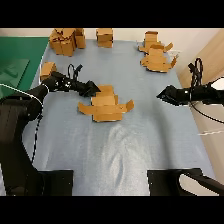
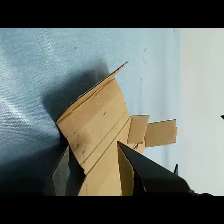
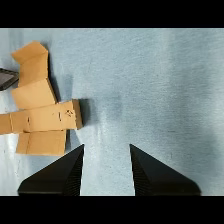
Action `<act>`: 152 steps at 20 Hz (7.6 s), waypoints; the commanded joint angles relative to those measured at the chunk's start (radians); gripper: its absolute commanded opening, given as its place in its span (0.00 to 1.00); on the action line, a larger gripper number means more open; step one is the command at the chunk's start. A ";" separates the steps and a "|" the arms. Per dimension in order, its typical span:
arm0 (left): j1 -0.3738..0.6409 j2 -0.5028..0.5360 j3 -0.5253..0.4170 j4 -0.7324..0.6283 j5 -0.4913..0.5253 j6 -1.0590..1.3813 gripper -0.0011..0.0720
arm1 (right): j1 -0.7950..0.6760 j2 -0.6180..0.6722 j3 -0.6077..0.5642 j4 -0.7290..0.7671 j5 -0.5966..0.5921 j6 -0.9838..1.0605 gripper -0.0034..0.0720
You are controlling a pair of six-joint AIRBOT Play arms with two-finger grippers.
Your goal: Fold the box.
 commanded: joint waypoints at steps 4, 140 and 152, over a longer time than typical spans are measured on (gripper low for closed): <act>0.003 -0.021 0.002 -0.046 -0.035 0.128 0.64 | 0.000 0.001 0.000 0.000 0.003 0.000 0.58; 0.005 -0.010 0.203 0.100 -0.417 0.779 0.04 | 0.745 -0.321 -0.017 -0.786 -0.785 -0.594 0.92; 0.005 -0.010 0.204 0.135 -0.459 0.751 0.04 | 0.691 -0.320 0.079 -0.335 -0.530 -1.143 0.92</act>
